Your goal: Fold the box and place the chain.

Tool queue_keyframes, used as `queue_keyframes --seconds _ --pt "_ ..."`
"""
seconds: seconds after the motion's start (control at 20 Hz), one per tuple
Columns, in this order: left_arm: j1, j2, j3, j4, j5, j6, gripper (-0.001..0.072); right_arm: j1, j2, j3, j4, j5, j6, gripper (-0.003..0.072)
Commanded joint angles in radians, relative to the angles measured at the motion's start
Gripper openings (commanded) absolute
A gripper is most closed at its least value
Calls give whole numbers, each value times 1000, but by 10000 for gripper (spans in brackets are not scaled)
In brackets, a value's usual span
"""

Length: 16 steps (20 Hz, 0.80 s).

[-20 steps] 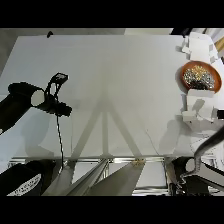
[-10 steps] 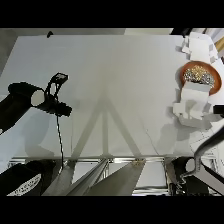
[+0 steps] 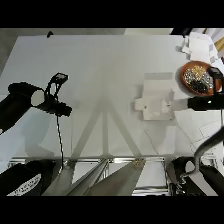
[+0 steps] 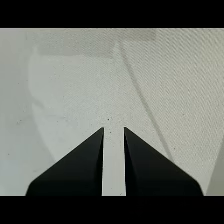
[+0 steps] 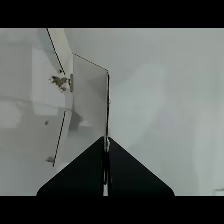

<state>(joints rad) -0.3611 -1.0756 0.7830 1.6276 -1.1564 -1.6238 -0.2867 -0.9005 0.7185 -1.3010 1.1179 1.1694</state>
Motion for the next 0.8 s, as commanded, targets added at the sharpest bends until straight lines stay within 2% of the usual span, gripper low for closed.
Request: queue_keyframes --seconds 0.0,0.25,0.55,0.75 --pt "-1 0 -1 0 0 0 134 154 102 -126 129 -55 -11 16" --pt "-1 0 0 0 0 0 134 370 182 -268 182 -172 41 16" --pt "-1 0 0 4 3 11 134 551 181 -293 179 -277 143 17" --pt "-1 0 -1 -15 64 3 133 578 181 -293 179 -288 143 17"
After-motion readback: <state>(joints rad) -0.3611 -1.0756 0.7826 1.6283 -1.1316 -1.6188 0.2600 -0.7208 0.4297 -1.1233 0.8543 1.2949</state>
